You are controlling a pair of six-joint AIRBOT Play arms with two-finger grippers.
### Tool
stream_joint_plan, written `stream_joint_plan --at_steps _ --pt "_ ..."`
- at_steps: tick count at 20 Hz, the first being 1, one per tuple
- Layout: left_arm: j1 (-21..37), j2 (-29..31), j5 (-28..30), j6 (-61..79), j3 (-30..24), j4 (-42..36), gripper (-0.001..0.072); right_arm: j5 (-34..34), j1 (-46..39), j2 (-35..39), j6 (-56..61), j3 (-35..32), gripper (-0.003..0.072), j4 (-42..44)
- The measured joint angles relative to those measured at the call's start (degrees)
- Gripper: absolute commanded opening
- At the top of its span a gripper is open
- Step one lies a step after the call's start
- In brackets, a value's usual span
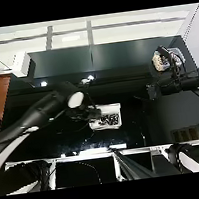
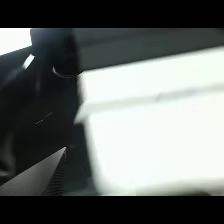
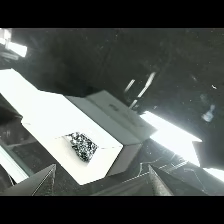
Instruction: Fold the box and place the chain.
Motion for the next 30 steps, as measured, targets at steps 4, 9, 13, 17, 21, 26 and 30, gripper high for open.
stream_joint_plan --at_steps 4,9,13,17,21,26,30 --pt "8.85 9.84 -1.46 13.11 -6.36 -2.8 0.0489 -1.05 -0.11 0.0 0.0 -0.02 0.0694 -0.11" --pt "29.46 19.54 4.22 55.74 -22.75 -37.83 0.0717 -3.37 -0.11 0.0 0.0 -0.04 0.0694 -1.86" --pt "37.38 20.24 9.55 94.55 -32.54 -53.2 0.0718 -4.48 -0.11 0.0 0.0 -0.04 0.0694 -2.93" --pt "38.01 16.5 14.86 124.3 -35.56 -54.6 0.0717 -4.92 -0.11 0.0 0.0 -0.04 0.0694 -3.3" --pt "35.34 10.23 17.29 137.55 -34.75 -51.56 0.0717 -5.18 -0.11 0.0 0.13 -0.04 0.0694 -3.37" --pt "30.36 4.35 18.71 142.46 -32.83 -49.57 0.0717 -5.88 -0.11 -0.02 0.44 -0.04 0.0694 -3.37" --pt "28.06 2.36 19.71 143.1 -31.61 -51.28 0.0716 -6.16 -0.11 0.0 0.46 -0.04 0.0694 -3.39"
